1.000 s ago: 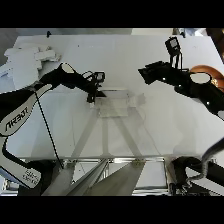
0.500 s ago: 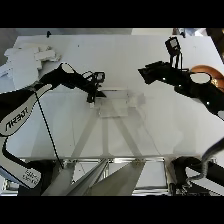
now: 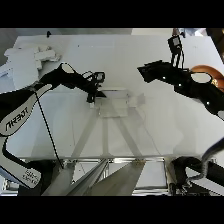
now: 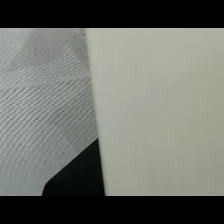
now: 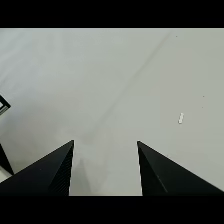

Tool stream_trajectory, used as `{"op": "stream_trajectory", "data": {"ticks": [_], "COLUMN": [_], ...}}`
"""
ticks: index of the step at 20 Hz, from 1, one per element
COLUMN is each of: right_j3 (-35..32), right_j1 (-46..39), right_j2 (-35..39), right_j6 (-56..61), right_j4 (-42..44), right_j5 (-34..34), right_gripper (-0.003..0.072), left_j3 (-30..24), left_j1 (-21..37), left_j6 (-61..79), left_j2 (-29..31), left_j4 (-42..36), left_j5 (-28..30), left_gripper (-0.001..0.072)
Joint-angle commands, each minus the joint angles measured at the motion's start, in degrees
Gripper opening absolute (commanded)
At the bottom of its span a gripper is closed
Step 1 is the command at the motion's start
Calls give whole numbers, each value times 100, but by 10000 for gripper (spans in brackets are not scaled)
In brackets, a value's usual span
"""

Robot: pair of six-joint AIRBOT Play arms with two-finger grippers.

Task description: Fold the box and place the chain.

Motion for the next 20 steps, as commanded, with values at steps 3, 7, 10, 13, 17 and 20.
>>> {"op": "stream_trajectory", "data": {"ticks": [3,7,10,13,17,20], "right_j3": [0,24,28,28,28,22], "right_j1": [0,0,0,0,2,186], "right_j2": [164,848,1558,2221,2645,2632], "right_j6": [-326,-1071,-905,-378,501,498], "right_j4": [50,-369,-1019,-1915,-2986,-3121], "right_j5": [492,970,1558,2330,3388,3713], "right_gripper": [636,701,701,700,700,700], "left_j3": [0,0,0,0,0,0], "left_j1": [-4,-4,-4,-4,-4,-4], "left_j6": [0,0,-2,-4,-7,-7], "left_j2": [-2,-2,-2,-2,-2,-2], "left_j4": [-2,-2,-2,-2,-2,-2], "left_j5": [2,2,0,2,2,2], "left_gripper": [16,16,16,16,16,16]}}
